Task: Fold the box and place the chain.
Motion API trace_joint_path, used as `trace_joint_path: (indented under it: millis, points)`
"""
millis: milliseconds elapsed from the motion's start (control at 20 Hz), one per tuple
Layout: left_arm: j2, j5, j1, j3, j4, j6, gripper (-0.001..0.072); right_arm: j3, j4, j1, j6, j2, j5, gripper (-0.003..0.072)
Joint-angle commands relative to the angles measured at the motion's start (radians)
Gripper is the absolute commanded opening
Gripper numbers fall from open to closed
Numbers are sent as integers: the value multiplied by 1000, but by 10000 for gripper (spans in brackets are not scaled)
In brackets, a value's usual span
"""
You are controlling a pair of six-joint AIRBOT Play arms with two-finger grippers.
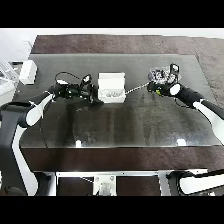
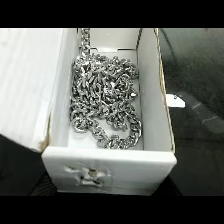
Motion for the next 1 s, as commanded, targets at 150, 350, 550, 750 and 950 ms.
trace_joint_path:
  millis: [150, 350, 550, 750, 950]
  points:
    - [0, 0, 1, 0, 0, 0, 522, 145, 42, 38, 2, -139, -39, 559]
    - [0, 0, 1, 0, 0, 0, 522, 214, 87, 37, 2, -207, -60, 444]
    - [0, 0, 1, 0, 0, 0, 522, 222, 106, 37, 2, -216, -75, 116]
    - [0, 0, 1, 0, 0, 0, 522, 221, 106, 45, 2, -156, -75, 4]
    - [0, 0, 1, 0, 0, 0, 522, 221, 53, 82, -3, 37, -75, 3]
